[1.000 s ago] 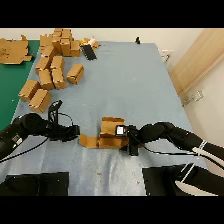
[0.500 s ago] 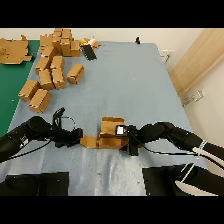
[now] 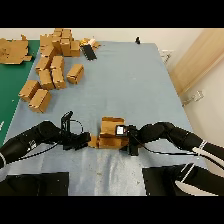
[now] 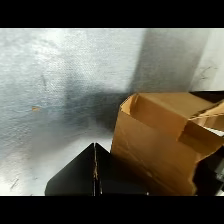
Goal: Fold the box.
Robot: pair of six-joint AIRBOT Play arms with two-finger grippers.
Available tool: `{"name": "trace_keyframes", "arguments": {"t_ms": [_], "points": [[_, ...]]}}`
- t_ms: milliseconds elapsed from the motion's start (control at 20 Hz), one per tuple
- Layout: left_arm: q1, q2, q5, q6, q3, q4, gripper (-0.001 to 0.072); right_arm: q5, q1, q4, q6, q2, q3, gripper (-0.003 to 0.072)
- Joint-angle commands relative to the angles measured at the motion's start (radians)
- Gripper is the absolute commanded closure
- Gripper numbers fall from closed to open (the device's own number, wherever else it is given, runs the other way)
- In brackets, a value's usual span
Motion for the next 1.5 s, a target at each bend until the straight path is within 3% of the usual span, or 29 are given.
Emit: {"name": "trace_keyframes", "arguments": {"t_ms": [0,150,300,350,650,700,750,800,850,900,1400,1450], "points": [[-0.053,0.000,0.043,0.012,0.031,-0.034,0.0701,0.001,0.001,0.001,0.000,-0.001,0.000,0.0218],[-0.140,-0.001,0.092,-0.087,0.077,0.047,0.0706,0.001,0.001,0.000,0.000,-0.001,0.000,0.0218],[-0.223,0.000,0.103,-0.428,0.130,0.368,0.0706,0.000,0.001,0.000,0.000,-0.001,0.000,0.0218],[-0.236,0.000,0.106,-0.467,0.143,0.401,0.0702,0.000,0.001,0.000,0.000,-0.001,0.000,0.0217],[-0.233,0.001,0.097,-0.467,0.168,0.392,0.0698,0.000,0.001,0.001,0.000,-0.001,0.000,0.0218],[-0.229,0.001,0.095,-0.459,0.169,0.391,0.0608,0.000,0.001,0.001,0.000,-0.001,0.000,0.0218],[-0.228,0.001,0.094,-0.457,0.169,0.391,0.0375,0.000,0.001,0.001,0.000,-0.001,0.000,0.0217],[-0.223,0.001,0.093,-0.456,0.169,0.391,0.0381,0.000,0.001,0.001,0.000,-0.001,0.000,0.0218],[-0.222,0.001,0.095,-0.456,0.169,0.391,0.0455,0.000,0.001,0.001,0.000,-0.001,0.000,0.0218],[-0.222,0.001,0.095,-0.448,0.169,0.392,0.0478,0.000,0.001,0.001,0.000,-0.001,0.000,0.0218],[-0.189,0.043,0.037,-0.444,0.181,0.385,0.0475,0.000,0.001,0.001,0.000,-0.001,0.000,0.0218],[-0.201,0.041,0.038,-0.435,0.181,0.383,0.0430,0.000,0.001,0.001,0.000,-0.001,0.000,0.0218]]}}
